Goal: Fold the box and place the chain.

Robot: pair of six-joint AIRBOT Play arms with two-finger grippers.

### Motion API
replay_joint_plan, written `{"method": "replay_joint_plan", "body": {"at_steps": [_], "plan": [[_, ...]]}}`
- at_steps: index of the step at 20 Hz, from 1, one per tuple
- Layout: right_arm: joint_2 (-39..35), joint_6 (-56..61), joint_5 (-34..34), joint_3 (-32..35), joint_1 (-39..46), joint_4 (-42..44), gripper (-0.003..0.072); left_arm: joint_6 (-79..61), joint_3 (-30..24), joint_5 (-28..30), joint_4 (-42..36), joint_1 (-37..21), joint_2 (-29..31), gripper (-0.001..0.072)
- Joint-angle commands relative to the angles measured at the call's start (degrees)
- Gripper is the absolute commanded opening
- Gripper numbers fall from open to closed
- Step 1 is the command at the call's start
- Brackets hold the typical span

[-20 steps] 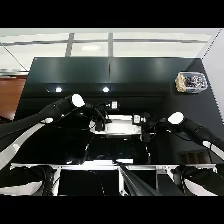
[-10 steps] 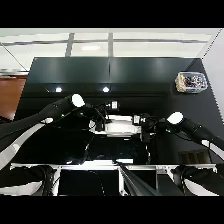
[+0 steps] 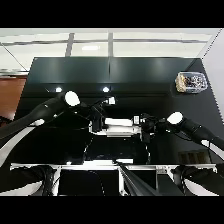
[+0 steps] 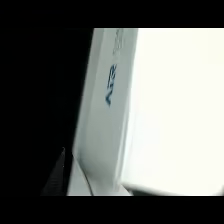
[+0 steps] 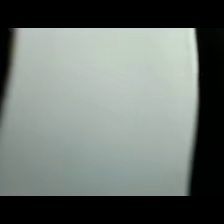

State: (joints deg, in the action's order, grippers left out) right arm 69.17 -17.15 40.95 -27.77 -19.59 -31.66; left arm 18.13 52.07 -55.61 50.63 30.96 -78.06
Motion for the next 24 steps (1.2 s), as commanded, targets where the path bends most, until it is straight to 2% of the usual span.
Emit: {"method": "replay_joint_plan", "body": {"at_steps": [1,2,3,4,5,7,9,12,15,17,18,19,22,24], "plan": [[0.0,-0.3,0.6,0.0,-0.3,-0.7,0.0461,19.1,0.1,-7.7,13.9,-0.2,6.5,0.0339],[0.0,-0.3,0.6,0.0,-0.4,-1.3,0.0462,23.8,0.1,-9.7,17.8,-0.2,8.5,0.0194],[0.0,-0.3,0.6,0.0,-0.5,-1.6,0.0461,27.6,0.0,-11.8,19.5,-0.2,9.9,0.0093],[0.0,-0.3,0.6,0.0,-0.5,-1.6,0.0458,29.6,-0.5,-14.4,18.7,-0.2,11.1,0.0027],[0.0,-0.3,0.5,0.0,-0.5,-1.6,0.0403,30.6,-1.5,-16.3,15.7,0.1,11.8,0.0026],[0.0,-0.3,0.4,0.0,-0.5,-1.6,0.0403,30.7,-5.0,-16.8,5.4,1.4,12.0,0.0027],[0.0,-0.3,0.4,0.0,-0.5,-1.6,0.0403,26.9,-9.1,-10.0,-5.6,3.5,12.0,0.0027],[0.0,-0.3,0.4,0.0,-0.5,-1.6,0.0403,19.1,-11.3,6.6,-19.5,4.6,12.0,0.0028],[0.0,-0.3,0.3,0.0,-0.5,-1.6,0.0403,19.1,-11.3,26.5,-21.5,3.9,11.7,0.0028],[0.0,-0.3,0.3,0.0,-0.5,-1.6,0.0403,19.1,-11.2,36.5,-22.6,3.8,10.3,0.0028],[0.0,-0.3,0.3,0.0,-0.5,-1.6,0.0403,18.6,-11.2,37.5,-22.2,3.8,9.0,0.0028],[0.0,-0.3,0.1,0.0,-0.5,-1.6,0.0403,17.5,-11.2,35.8,-20.9,3.5,7.1,0.0028],[0.0,-0.3,-0.1,0.0,-0.5,-1.6,0.0403,17.4,-11.0,28.7,-16.3,3.1,1.9,0.0028],[0.0,-0.3,-0.1,0.0,-0.5,-1.4,0.0403,17.4,-10.2,24.4,-16.1,2.9,-0.6,0.0028]]}}
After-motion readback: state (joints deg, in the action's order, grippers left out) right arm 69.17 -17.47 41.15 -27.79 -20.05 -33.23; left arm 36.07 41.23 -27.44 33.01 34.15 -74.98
